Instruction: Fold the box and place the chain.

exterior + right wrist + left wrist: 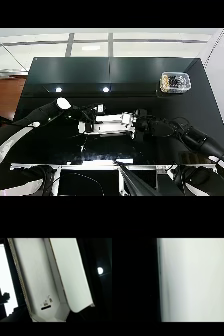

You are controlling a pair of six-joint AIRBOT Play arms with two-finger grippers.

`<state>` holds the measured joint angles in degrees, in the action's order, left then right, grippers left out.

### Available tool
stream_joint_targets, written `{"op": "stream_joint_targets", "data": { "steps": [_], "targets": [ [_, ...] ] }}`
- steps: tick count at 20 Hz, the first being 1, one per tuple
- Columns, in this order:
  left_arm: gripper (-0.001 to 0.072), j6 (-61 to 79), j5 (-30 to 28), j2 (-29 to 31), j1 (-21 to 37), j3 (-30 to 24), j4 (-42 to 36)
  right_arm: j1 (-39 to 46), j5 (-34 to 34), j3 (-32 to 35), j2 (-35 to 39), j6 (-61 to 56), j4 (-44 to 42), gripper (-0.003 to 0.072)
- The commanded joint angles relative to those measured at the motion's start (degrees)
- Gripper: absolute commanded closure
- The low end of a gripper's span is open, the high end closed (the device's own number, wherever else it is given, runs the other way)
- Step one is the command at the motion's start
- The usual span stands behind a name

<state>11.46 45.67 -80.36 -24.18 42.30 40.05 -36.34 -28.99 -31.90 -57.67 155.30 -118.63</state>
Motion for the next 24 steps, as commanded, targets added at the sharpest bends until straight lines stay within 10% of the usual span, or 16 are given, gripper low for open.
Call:
{"op": "stream_joint_targets", "data": {
  "steps": [1,11,24],
  "targets": [
    [0.0681,0.02,0.00,-0.04,0.04,-0.02,0.00,0.28,1.42,-0.11,0.15,-0.20,-0.94,0.0027],
    [0.0682,0.07,-0.09,-0.04,-0.09,-0.02,0.00,6.91,-2.38,-0.11,-3.26,15.91,-18.25,0.0028],
    [0.0682,0.07,0.22,0.76,-2.93,0.70,6.12,6.93,-4.94,-0.70,-5.05,15.91,-18.03,0.0027]
  ]
}}
